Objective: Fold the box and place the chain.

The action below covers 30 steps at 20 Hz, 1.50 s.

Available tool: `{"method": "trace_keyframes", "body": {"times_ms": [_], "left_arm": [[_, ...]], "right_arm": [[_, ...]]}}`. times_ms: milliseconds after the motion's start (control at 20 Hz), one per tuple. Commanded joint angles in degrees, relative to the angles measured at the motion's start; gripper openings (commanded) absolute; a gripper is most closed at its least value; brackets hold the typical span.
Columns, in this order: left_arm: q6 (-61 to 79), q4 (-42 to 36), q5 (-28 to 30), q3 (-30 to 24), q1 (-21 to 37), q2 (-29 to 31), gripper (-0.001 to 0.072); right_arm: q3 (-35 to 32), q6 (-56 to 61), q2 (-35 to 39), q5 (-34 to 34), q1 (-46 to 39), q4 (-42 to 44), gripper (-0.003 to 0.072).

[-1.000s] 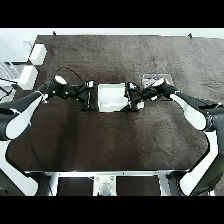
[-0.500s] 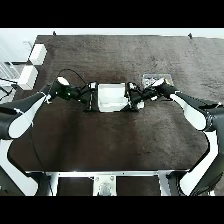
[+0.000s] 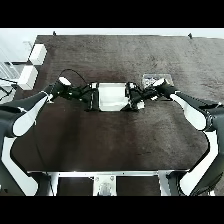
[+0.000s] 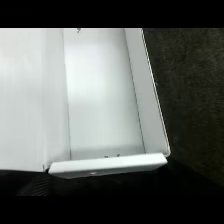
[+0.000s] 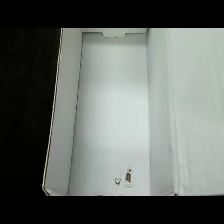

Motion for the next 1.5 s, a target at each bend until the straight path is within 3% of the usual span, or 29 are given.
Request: {"method": "trace_keyframes", "body": {"times_ms": [0, 1450], "left_arm": [[-2.10, -0.33, -2.51, 3.04, -0.04, -1.99, 0.0713], [0.09, -2.78, -2.36, 3.61, -0.04, -3.76, 0.0711]], "right_arm": [[-0.02, -0.09, 0.00, 0.28, 0.07, -0.04, 0.0567], [-0.02, -0.09, 0.00, 0.28, 0.07, -0.04, 0.0568]]}}
